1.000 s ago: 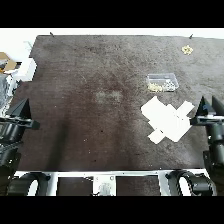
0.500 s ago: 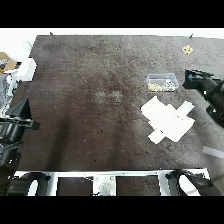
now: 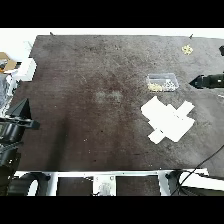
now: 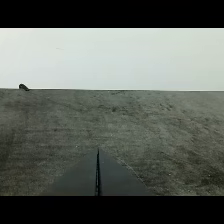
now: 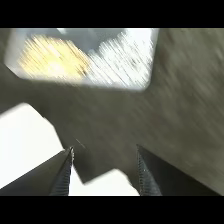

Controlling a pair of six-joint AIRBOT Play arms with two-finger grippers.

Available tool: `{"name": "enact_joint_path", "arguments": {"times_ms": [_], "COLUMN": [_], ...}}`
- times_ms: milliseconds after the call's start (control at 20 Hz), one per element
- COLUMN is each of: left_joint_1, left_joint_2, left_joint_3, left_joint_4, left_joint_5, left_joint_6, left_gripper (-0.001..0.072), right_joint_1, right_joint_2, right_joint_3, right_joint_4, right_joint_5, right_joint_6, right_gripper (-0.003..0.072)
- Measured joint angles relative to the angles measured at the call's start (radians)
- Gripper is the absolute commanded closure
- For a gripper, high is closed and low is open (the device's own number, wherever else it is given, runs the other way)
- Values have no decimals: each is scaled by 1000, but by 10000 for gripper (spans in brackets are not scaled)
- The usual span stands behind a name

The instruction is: Fold the box and place the chain.

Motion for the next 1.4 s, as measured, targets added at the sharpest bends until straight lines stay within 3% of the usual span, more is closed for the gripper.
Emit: {"name": "enact_joint_path", "arguments": {"times_ms": [300,700,800,1150,1250,1400], "left_joint_1": [0,0,0,0,0,0], "left_joint_2": [0,0,0,0,0,0], "left_joint_3": [0,0,0,0,0,0], "left_joint_4": [0,0,0,0,0,0], "left_joint_5": [0,0,0,0,0,0], "left_joint_6": [0,0,0,0,0,0], "left_gripper": [699,699,699,699,699,699], "right_joint_1": [18,37,38,36,36,27], "right_joint_2": [-187,-333,-356,-425,-437,-442], "right_joint_3": [140,161,162,162,159,156], "right_joint_4": [-222,-277,-277,-205,-170,-136], "right_joint_5": [162,281,299,399,447,552], "right_joint_6": [-98,-185,-192,-229,-245,-266], "right_gripper": [248,252,398,415,565,670]}}
